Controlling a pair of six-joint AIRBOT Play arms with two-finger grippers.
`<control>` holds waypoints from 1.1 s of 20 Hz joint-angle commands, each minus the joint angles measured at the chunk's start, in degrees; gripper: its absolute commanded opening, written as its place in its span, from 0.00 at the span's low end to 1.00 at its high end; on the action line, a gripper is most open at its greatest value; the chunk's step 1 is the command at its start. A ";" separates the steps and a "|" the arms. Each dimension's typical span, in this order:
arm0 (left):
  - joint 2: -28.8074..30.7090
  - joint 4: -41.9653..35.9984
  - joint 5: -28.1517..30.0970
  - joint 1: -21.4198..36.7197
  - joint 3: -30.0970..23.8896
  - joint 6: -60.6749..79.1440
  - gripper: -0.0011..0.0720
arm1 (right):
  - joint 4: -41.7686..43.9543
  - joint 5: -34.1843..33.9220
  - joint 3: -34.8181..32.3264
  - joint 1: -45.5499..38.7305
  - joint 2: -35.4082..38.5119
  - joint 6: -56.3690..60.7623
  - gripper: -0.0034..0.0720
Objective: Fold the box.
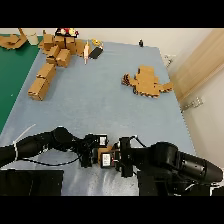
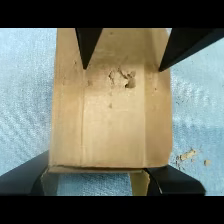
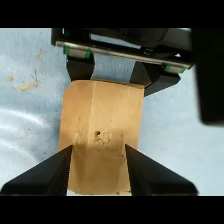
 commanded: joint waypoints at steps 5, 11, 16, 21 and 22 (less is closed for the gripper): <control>0.02 0.02 0.02 0.07 0.07 0.02 0.72 | -20.85 1.53 -1.84 10.23 0.13 18.08 0.74; 0.04 0.02 0.02 0.07 0.07 0.02 0.72 | -25.14 0.17 -1.84 16.00 0.13 27.65 0.74; 0.04 0.02 0.02 0.07 0.07 0.02 0.72 | -38.25 -0.72 -5.35 23.19 2.12 44.78 0.73; 0.04 0.02 0.02 0.07 0.07 0.02 0.72 | -44.57 -0.76 -7.69 25.90 3.78 50.93 0.73; 0.02 0.02 0.02 0.07 0.07 0.02 0.72 | -44.41 -0.70 -7.87 26.05 3.54 50.93 0.73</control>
